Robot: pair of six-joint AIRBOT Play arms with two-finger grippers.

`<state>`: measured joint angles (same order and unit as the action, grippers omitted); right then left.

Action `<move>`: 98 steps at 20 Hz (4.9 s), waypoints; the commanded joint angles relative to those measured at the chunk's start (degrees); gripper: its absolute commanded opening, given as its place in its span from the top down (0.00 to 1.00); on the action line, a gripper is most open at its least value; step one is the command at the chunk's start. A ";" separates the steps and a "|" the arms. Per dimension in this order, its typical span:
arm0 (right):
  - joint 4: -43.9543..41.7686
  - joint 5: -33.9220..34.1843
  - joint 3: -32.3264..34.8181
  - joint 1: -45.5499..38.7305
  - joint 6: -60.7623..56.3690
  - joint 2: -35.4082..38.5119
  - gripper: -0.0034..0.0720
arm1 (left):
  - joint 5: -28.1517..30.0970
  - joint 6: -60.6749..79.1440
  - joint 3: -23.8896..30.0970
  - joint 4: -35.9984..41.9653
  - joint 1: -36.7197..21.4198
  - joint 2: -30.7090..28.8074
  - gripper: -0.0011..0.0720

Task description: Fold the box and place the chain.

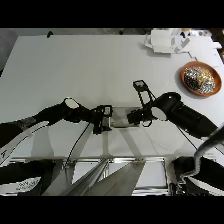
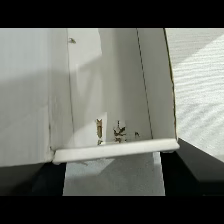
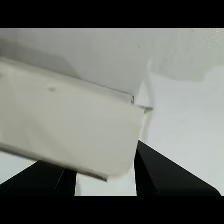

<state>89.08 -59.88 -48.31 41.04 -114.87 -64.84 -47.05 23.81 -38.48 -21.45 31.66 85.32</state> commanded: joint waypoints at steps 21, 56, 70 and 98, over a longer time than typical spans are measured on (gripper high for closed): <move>-3.17 -3.52 -37.77 -61.46 37.92 -22.69 0.72 | -0.11 -0.02 0.02 0.02 -0.02 -0.04 0.70; -0.79 -6.29 -37.75 -62.88 36.79 -27.85 0.93 | -0.13 -0.02 0.02 0.02 -0.02 -0.04 0.70; -10.27 -23.80 -37.75 -53.59 39.21 -0.61 0.93 | -0.13 -0.02 0.02 0.02 -0.02 -0.04 0.70; -12.63 -20.81 -27.36 -1.33 26.10 11.58 0.93 | -0.13 -0.02 0.02 0.02 -0.02 -0.04 0.70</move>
<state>75.66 -85.10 -79.61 34.79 -87.33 -53.32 -47.20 23.77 -38.48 -21.43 31.66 85.32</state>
